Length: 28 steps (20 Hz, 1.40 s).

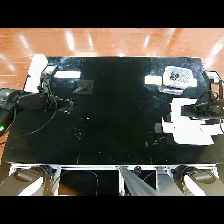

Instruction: Fold the box and place the chain.

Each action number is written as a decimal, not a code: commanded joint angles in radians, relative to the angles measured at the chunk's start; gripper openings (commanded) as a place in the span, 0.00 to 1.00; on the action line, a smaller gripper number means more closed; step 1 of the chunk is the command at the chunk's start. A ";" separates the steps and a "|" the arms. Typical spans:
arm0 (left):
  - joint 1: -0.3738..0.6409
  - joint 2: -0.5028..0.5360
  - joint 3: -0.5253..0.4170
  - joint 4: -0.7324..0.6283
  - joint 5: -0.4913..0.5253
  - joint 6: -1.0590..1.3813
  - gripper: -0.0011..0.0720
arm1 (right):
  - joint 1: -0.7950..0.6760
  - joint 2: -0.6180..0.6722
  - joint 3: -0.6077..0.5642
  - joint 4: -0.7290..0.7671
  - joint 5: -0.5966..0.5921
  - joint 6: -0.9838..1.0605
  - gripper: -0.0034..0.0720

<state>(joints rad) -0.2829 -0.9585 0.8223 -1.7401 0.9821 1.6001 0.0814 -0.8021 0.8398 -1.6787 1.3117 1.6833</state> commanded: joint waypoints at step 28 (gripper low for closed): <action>-0.001 -0.037 -0.001 -0.030 -0.128 0.000 0.88 | 0.000 0.001 -0.001 0.096 -0.251 0.001 0.09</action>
<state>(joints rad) -0.2832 -0.9840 0.8219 -1.7641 0.8600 1.6001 0.0814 -0.8021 0.8391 -1.6306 1.1015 1.6836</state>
